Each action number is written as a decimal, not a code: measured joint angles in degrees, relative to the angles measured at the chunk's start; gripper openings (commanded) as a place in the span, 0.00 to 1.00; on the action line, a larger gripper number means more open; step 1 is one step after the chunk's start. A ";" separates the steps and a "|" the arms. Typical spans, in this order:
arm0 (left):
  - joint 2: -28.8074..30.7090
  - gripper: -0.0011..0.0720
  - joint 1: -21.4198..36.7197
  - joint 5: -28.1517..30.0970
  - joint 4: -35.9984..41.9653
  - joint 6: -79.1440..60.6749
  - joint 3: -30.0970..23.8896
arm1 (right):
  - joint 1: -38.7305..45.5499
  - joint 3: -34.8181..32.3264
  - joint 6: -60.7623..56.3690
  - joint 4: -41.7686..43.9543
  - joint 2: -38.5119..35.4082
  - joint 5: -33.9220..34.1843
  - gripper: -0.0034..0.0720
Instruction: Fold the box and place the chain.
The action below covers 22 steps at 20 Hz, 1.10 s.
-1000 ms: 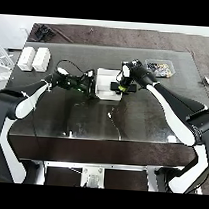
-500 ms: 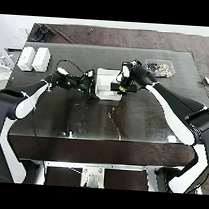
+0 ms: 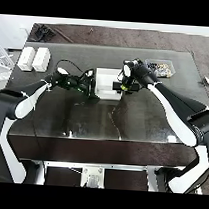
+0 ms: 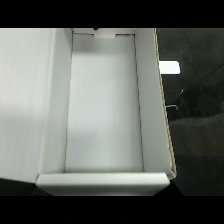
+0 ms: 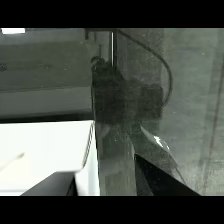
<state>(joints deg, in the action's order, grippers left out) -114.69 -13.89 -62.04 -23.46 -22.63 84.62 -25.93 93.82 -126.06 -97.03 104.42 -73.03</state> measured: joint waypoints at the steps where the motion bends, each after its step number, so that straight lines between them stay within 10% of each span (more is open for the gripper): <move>1: 0.00 0.73 0.00 0.02 0.02 -0.11 0.02 | 0.00 0.26 0.02 -0.02 -0.42 0.02 0.54; 11: 0.02 0.73 0.02 0.04 0.04 -0.13 0.02 | 2.56 2.99 7.13 -1.97 -7.96 3.04 0.54; 22: 0.02 0.73 0.02 0.07 0.11 0.07 0.02 | 27.06 5.27 30.29 5.66 -5.73 15.02 0.54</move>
<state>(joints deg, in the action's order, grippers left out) -114.67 -13.87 -61.98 -23.35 -22.57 84.64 1.13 99.09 -95.77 -91.37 98.70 -58.02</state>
